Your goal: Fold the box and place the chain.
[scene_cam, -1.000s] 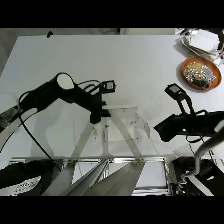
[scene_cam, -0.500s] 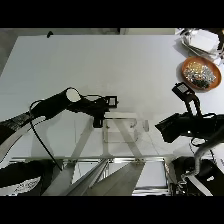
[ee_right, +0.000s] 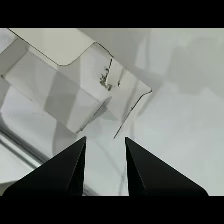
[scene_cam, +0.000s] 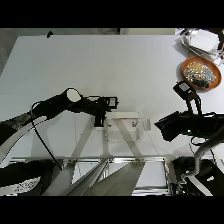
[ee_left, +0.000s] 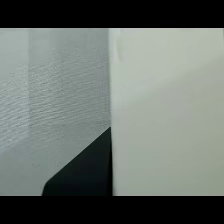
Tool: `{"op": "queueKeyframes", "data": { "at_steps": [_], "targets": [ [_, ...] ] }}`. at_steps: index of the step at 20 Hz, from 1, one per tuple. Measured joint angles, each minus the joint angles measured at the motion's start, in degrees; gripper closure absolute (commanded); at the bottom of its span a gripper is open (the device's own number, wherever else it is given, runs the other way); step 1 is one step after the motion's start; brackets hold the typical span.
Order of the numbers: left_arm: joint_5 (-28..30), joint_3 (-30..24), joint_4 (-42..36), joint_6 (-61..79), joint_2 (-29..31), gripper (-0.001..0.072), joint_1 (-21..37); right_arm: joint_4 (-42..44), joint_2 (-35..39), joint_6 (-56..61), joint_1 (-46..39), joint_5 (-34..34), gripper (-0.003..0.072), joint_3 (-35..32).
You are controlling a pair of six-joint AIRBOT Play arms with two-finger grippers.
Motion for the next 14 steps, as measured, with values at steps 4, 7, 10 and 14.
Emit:
{"op": "queueKeyframes", "data": {
  "at_steps": [4,7,10,14],
  "targets": [
    [0.04,0.02,-0.2,0.17,-0.85,0.0706,0.0,-0.59,0.0,-0.13,0.0,-0.33,0.0409,0.0],
    [-0.02,0.02,-0.22,0.2,-1.11,0.0706,0.0,-1.14,0.0,-0.15,0.0,-0.42,0.0409,0.0],
    [-0.02,0.02,-0.17,0.2,-1.22,0.0705,0.0,-1.4,0.0,-0.17,0.0,-0.44,0.0409,0.0],
    [-0.04,0.02,-0.07,0.17,-1.25,0.0703,0.0,-1.53,0.0,-0.2,0.0,-0.44,0.0409,0.0]
  ]
}}
